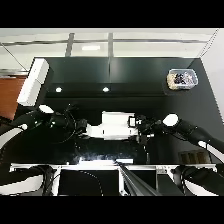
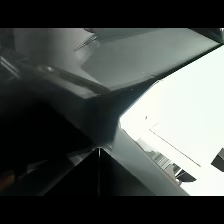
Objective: Fold the box and place the chain.
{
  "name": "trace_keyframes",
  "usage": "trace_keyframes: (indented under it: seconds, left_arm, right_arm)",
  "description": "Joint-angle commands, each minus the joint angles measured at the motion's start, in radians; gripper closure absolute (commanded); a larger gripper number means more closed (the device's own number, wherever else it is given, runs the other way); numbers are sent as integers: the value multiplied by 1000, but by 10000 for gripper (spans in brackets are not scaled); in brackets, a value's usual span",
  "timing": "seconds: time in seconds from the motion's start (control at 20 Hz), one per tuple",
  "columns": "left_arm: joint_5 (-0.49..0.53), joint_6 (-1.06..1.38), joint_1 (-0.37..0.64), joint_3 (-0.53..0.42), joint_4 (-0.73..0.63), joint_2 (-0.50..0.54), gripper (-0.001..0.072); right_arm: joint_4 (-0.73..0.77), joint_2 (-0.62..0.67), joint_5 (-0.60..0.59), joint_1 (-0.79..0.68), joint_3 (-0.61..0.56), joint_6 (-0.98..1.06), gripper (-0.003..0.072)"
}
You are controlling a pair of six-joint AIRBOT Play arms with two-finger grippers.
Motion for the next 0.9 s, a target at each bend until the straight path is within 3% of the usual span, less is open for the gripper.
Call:
trace_keyframes:
  seconds: [0.0, 0.1, 0.85]
  left_arm:
    - [-7, 124, -13, -1, -121, -3, 684]
    - [-18, 170, -12, -1, -171, -3, 684]
    - [-30, 224, -13, -1, -164, 11, 685]
  right_arm:
    - [0, 0, 0, 0, 0, 1, 218]
    - [0, 0, 0, 0, 0, 1, 218]
    - [0, 0, 0, 0, 0, 1, 218]
